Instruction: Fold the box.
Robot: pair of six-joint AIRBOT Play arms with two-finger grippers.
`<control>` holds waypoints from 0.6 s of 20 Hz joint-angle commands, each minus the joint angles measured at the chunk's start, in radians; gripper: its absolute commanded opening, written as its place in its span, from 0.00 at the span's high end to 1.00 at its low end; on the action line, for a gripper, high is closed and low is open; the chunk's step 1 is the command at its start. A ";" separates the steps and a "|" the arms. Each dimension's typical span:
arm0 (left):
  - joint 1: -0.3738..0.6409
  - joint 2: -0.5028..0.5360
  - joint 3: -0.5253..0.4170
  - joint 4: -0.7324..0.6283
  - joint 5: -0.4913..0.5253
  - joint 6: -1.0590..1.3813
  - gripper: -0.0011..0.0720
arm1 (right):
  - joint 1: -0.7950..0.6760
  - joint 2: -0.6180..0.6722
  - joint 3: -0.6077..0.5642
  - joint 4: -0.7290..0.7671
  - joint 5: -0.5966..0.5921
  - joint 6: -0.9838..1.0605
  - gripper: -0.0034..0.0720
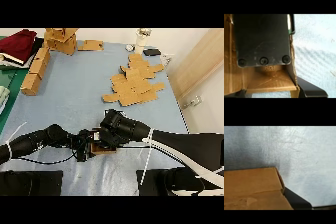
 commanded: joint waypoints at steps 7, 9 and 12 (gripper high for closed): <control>0.000 0.000 0.001 -0.001 -0.001 -0.003 0.15 | -0.001 0.058 0.005 0.004 -0.027 0.015 0.35; 0.000 0.000 0.001 -0.001 -0.001 -0.003 0.15 | -0.001 0.086 0.005 0.004 -0.031 0.038 0.35; 0.000 0.000 0.001 -0.001 -0.001 -0.003 0.15 | -0.001 0.129 0.005 -0.003 -0.073 0.071 0.35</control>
